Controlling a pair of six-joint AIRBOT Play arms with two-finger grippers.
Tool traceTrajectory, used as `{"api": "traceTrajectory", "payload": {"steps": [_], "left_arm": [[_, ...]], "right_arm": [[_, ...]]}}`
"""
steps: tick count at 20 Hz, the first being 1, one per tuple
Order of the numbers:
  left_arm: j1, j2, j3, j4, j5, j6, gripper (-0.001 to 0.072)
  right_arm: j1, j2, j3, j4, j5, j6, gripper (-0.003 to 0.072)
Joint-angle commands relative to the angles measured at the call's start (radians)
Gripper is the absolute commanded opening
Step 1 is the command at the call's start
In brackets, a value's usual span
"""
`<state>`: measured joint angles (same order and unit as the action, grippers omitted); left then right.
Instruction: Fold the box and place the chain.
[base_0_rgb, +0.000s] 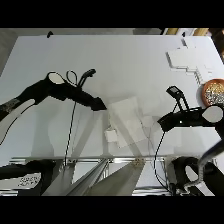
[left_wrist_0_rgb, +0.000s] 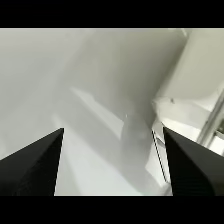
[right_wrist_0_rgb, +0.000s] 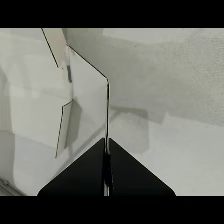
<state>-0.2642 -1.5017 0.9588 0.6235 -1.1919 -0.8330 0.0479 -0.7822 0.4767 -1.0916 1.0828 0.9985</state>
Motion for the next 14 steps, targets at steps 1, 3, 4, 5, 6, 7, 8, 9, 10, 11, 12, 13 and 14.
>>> {"api": "traceTrajectory", "payload": {"steps": [1,3,4,5,6,7,8,9,10,11,12,13,14], "left_arm": [[0.095,0.006,0.001,-0.036,-0.143,0.038,0.0692],[0.068,-0.002,0.001,-0.048,-0.139,0.097,0.0692],[0.042,-0.009,0.001,-0.057,-0.129,0.13,0.0692],[0.008,-0.019,0.001,-0.072,-0.117,0.157,0.0692],[-0.027,-0.032,0.001,-0.086,-0.103,0.159,0.0691],[-0.064,-0.047,0.001,-0.099,-0.077,0.152,0.0691],[-0.096,-0.06,0.001,-0.106,-0.048,0.152,0.0691],[-0.124,-0.073,0.001,-0.117,-0.018,0.153,0.0692],[-0.148,-0.087,0.001,-0.137,0.014,0.153,0.0692],[-0.166,-0.099,0.001,-0.161,0.042,0.153,0.0692],[-0.179,-0.109,0.001,-0.188,0.063,0.153,0.0691],[-0.191,-0.119,0.001,-0.216,0.077,0.153,0.0689],[-0.201,-0.126,0.001,-0.228,0.089,0.153,0.0666]], "right_arm": [[0.001,0.001,0.0,0.0,0.0,0.0,0.0012],[0.001,0.001,0.0,0.0,0.0,0.0,0.0012],[0.001,0.001,0.0,0.0,0.0,0.0,0.0012],[0.001,0.001,0.0,0.0,0.0,0.0,0.0012],[0.001,0.001,0.0,0.0,0.0,0.0,0.0012],[0.001,0.001,0.0,0.0,0.0,0.0,0.0012],[0.001,0.001,0.0,0.0,0.0,0.0,0.0012],[0.001,0.001,0.0,0.0,0.0,0.0,0.0012],[0.001,0.001,0.0,0.0,0.001,0.0,0.0012],[0.001,0.001,0.0,0.0,0.001,0.0,0.0012],[0.001,0.001,0.0,0.0,0.0,0.0,0.0012],[0.001,0.001,0.0,0.0,0.0,0.0,0.0012],[0.001,0.001,0.0,0.0,0.0,0.0,0.0012]]}}
